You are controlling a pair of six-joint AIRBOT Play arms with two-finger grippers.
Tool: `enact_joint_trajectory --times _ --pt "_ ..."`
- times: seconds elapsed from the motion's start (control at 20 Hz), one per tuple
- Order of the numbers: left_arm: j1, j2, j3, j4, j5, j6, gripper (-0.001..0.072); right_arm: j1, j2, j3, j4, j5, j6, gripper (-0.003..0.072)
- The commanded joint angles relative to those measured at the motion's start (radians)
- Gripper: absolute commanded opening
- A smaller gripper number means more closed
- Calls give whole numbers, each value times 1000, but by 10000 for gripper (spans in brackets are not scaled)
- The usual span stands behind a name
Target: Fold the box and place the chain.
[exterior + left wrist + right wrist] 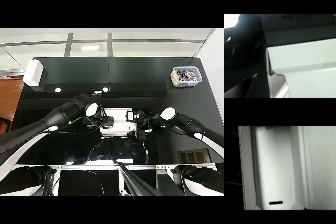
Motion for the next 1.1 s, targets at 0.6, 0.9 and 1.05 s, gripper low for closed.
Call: enact_joint_trajectory --times 0.6,0.9,1.05 --pt "-29 -3 5 -62 26 -29 362 1 0 0 0 0 0 420" --pt "-29 -24 5 -35 4 -53 348 1 0 0 0 0 0 420" --pt "-27 -34 5 18 -21 -95 348 1 0 0 0 0 0 420"
